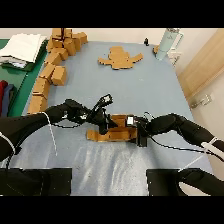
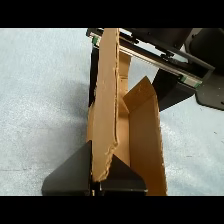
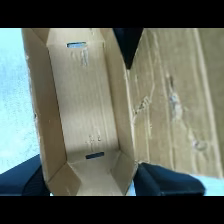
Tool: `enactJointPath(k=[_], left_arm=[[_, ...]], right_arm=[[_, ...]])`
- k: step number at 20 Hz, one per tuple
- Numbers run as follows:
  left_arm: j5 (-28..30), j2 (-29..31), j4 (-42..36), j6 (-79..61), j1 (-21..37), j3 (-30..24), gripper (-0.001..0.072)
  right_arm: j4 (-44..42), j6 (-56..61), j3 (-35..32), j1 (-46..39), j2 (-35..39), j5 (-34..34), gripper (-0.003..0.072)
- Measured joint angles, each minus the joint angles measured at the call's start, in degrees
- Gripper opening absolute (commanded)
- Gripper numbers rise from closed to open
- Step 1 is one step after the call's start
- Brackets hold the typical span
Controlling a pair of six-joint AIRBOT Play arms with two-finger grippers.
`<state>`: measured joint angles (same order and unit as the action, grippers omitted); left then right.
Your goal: Fold the box.
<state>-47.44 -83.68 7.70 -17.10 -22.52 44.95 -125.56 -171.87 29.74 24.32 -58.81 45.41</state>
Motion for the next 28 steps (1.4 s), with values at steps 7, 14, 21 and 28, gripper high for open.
enactJointPath(k=[7,14,21,28], left_arm=[[0.0,0.0,0.0,0.02,0.0,0.02,0.0013],[-0.09,0.0,0.0,0.04,0.0,0.0,0.0012],[-0.07,0.0,0.0,0.04,0.0,0.0,0.0012],[-0.24,0.0,0.04,0.04,0.0,0.0,0.0012]], right_arm=[[-0.15,-0.07,0.07,0.0,0.15,-3.76,0.0663],[0.02,-0.11,0.04,0.0,-0.72,-4.44,0.0655],[0.55,1.44,0.04,0.0,1.29,-3.98,0.0718],[1.31,2.95,0.04,-0.02,2.64,-2.93,0.0718]])
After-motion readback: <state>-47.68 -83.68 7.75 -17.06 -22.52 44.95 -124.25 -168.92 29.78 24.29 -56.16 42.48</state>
